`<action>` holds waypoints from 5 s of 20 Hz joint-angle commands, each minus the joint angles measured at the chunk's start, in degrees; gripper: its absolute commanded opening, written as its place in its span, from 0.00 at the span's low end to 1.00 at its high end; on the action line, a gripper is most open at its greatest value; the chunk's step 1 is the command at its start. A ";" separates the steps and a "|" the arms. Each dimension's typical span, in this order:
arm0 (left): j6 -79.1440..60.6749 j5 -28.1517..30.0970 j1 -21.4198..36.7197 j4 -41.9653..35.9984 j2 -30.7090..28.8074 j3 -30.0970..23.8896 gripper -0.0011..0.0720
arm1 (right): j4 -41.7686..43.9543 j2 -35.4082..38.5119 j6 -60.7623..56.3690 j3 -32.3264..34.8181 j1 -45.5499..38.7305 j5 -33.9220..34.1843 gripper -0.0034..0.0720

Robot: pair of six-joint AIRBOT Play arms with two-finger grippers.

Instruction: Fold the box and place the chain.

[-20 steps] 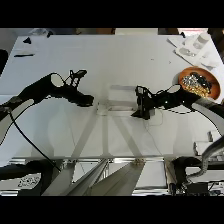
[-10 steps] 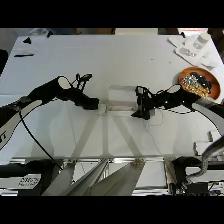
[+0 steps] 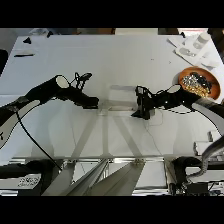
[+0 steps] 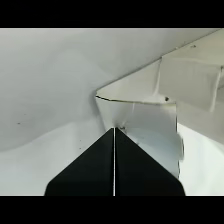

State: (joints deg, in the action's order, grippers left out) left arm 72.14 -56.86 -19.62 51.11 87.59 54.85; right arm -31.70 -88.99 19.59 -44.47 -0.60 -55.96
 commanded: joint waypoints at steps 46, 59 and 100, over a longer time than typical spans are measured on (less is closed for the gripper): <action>3.96 3.26 0.48 -0.11 2.01 -1.57 0.02 | 0.02 0.00 -0.02 -0.04 0.00 -0.02 0.57; -1.66 0.24 -0.22 -9.22 1.84 -1.68 0.02 | 0.02 0.00 -0.02 -0.04 0.00 0.00 0.57; -5.27 3.30 -3.78 -21.33 0.42 -1.68 0.42 | 0.02 0.00 -0.02 -0.04 0.00 0.00 0.57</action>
State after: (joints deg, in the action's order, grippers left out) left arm 66.92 -55.53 -22.74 29.39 88.05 53.15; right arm -31.70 -88.99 19.57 -44.47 -0.60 -55.96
